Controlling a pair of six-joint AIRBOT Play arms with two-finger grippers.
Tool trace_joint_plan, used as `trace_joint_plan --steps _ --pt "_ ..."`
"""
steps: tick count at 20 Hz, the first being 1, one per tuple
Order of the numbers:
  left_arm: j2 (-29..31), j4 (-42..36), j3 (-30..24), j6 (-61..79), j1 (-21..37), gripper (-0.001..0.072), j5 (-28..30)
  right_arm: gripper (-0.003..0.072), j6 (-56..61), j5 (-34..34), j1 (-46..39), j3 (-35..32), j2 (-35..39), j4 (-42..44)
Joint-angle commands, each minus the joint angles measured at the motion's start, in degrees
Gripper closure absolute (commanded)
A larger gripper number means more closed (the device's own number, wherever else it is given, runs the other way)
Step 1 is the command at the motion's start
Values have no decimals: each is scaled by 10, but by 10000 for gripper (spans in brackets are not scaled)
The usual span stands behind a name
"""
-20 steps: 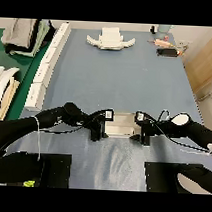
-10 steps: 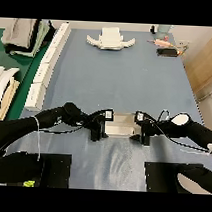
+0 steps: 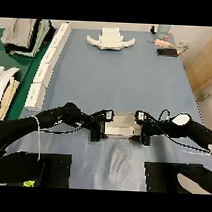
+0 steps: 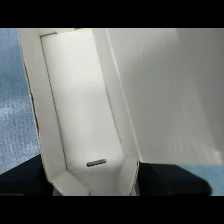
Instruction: Fold the box.
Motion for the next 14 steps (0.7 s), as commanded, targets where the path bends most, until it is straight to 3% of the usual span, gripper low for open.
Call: trace_joint_plan --steps 1,9,14 --pt "0 0 0 0 0 244 2 -34 1 11 -13 0 33 -30" --pt "0 0 0 0 0 244 3 -34 106 54 -60 0 166 -120" --pt "0 0 0 0 0 244 2 -34 122 69 -62 0 192 -117"
